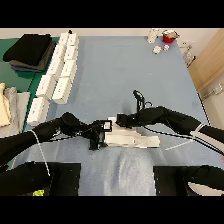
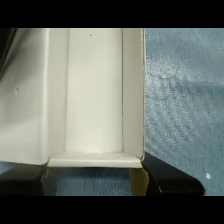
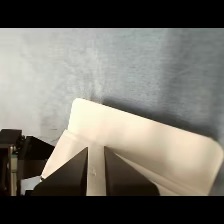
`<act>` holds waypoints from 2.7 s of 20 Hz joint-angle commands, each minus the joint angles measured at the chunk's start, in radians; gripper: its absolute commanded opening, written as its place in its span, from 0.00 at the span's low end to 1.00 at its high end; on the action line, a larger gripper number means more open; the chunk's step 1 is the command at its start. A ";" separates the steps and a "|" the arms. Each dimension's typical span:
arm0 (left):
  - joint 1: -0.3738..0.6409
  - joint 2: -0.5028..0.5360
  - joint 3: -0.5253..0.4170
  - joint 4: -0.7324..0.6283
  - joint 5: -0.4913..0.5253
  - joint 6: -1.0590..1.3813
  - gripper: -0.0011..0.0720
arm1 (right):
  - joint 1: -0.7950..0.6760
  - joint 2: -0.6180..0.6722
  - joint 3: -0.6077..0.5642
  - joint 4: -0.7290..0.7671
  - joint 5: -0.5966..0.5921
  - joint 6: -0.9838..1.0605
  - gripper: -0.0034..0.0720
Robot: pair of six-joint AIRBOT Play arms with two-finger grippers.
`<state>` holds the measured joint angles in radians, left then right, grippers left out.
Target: Fold the box.
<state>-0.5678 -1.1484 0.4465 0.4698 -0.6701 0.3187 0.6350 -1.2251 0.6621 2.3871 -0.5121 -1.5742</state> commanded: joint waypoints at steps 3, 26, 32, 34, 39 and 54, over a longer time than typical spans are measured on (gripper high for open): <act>0.000 0.000 0.000 0.001 -0.003 0.002 0.73 | 0.001 -0.013 0.002 -0.009 0.002 -0.037 0.24; 0.000 0.000 0.000 0.001 -0.003 0.002 0.73 | 0.001 0.436 -0.114 -0.603 -0.530 -0.687 0.93; 0.000 0.000 0.000 0.001 -0.003 0.002 0.73 | 0.012 0.350 -0.115 -0.626 -0.424 -0.832 0.93; 0.000 0.000 0.000 0.001 -0.003 0.002 0.73 | 0.016 0.331 -0.115 -0.640 -0.399 -0.837 0.91; 0.000 0.000 0.000 0.001 -0.003 0.002 0.73 | 0.046 0.310 -0.115 -0.628 -0.379 -0.836 0.81; 0.000 0.000 0.000 0.001 -0.003 0.002 0.73 | 0.084 0.308 -0.115 -0.557 -0.305 -0.844 0.26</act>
<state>-0.5678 -1.1484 0.4465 0.4709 -0.6731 0.3206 0.7170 -0.9161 0.5472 1.8111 -0.8448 -2.4153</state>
